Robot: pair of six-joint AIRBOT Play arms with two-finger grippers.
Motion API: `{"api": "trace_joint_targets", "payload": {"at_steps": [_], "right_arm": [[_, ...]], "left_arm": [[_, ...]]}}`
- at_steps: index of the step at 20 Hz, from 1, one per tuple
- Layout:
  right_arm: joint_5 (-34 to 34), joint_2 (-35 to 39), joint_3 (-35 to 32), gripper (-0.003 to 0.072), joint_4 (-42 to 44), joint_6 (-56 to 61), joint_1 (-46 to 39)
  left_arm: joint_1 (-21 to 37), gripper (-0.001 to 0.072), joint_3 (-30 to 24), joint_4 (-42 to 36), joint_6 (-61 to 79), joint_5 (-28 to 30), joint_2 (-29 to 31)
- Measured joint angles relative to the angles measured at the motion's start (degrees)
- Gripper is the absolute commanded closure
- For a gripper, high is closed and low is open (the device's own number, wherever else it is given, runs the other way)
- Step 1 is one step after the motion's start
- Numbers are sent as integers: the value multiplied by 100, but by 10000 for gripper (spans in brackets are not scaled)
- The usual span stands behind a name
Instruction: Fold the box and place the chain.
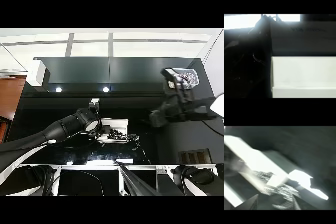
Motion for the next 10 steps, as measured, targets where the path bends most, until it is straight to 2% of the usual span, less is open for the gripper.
{"api": "trace_joint_targets", "payload": {"at_steps": [1,2,3,4,7,10], "right_arm": [[-59,140,-313,210,-155,-168,-175],[-251,240,-649,169,-190,-356,-299],[-503,306,-994,37,-166,-579,-361],[-789,354,-1335,-31,-52,-870,-374],[-1665,439,-2269,-30,380,-2358,-116],[-2159,350,-2787,-30,732,-3936,356]], "left_arm": [[0,681,0,0,0,0,0],[0,680,0,0,-2,0,0],[0,680,0,0,0,0,0],[0,680,0,0,0,0,-2],[0,680,-2,-2,-2,0,-2],[0,681,-2,-2,-2,2,-2]]}}
